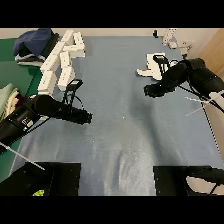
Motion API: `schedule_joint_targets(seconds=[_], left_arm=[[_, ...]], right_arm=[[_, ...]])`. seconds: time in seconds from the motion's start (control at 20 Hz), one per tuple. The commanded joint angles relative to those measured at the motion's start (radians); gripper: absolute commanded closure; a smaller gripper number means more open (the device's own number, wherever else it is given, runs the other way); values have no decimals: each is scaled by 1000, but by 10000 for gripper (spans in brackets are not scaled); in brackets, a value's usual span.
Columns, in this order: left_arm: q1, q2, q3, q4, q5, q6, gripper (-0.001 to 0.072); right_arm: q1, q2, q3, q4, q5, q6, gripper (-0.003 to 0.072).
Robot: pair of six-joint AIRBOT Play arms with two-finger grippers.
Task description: Fold the box.
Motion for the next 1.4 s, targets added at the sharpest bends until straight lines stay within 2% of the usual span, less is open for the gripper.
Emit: schedule_joint_targets(seconds=[0.0, 0.55, 0.7, 0.8, 0.85, 0.9, 0.95, 1.05, 1.15, 1.25, 1.35], left_arm=[[0, -1, 0, 0, 0, 0, 696], [0, -1, 0, 0, 0, 0, 697], [0, -1, 0, 0, 0, 0, 696], [0, -1, 0, 0, 0, 0, 696], [0, -1, 0, 0, 0, 0, 696], [0, -1, 0, 0, 0, 0, 697], [0, -2, 0, 0, 0, 0, 697], [0, -2, 0, 0, 1, 0, 696], [0, -2, 0, 0, 1, 0, 696], [0, -2, 0, 0, 2, 0, 697], [0, -2, 0, 0, 2, 0, 696]], right_arm=[[0, -1, 1, 0, 0, 0, 671], [0, -1, 1, 4, 1, 0, 670], [0, -1, 1, 101, 12, 1, 671], [-1, -5, 6, 161, 66, 9, 671], [-11, -16, 32, 117, 71, 61, 661], [-36, -38, 81, 37, 58, 146, 544], [-82, -73, 152, -37, 32, 204, 392], [-212, -169, 314, -110, -16, 208, 371], [-368, -298, 477, -105, -61, 199, 371], [-508, -430, 595, 4, -81, 153, 372], [-613, -524, 655, 207, -66, 87, 373]])
